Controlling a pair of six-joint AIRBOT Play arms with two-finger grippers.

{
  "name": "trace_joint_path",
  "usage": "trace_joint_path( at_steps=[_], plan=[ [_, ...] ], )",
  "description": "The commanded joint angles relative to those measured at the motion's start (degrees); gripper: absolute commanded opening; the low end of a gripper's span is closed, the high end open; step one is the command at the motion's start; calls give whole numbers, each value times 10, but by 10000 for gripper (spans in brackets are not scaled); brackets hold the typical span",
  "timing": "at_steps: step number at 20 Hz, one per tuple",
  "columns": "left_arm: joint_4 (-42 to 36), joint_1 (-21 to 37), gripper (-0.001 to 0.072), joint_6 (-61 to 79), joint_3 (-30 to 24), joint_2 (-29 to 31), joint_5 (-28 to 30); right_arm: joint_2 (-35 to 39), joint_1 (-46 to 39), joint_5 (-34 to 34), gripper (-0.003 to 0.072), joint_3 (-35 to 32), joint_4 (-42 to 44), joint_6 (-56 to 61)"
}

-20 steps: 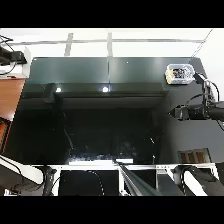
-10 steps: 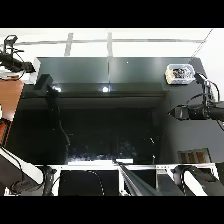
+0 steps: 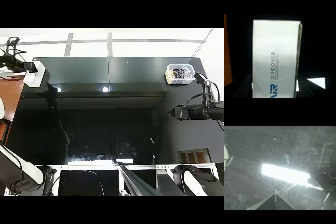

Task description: Fold the box and place the chain.

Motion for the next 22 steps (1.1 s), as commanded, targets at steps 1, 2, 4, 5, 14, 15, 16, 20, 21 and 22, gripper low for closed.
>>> trace_joint_path(
  at_steps=[1,2,4,5,14,15,16,20,21,22],
  plan=[
    [47,-11,718,-31,26,30,-3,0,0,1,15,1,0,-1],
    [54,-14,717,-33,26,52,2,0,0,0,15,1,0,-1],
    [52,-24,703,-42,21,99,-2,0,0,-7,15,1,0,-4],
    [48,-31,623,-68,14,126,-11,0,0,-17,16,1,1,-8],
    [-83,-217,23,-183,-353,407,51,-1,24,-146,15,-8,99,-117],
    [-82,-252,23,-195,-431,459,120,-1,37,-169,15,-19,94,-120],
    [-77,-287,23,-202,-516,515,186,-1,50,-185,15,-28,73,-119],
    [-45,-342,24,-204,-790,701,280,-1,61,-188,15,-42,-57,-114],
    [-45,-340,24,-204,-834,735,279,-1,61,-175,15,-42,-64,-115],
    [-46,-335,24,-205,-870,765,280,-1,61,-170,15,-42,-64,-115]
  ],
)
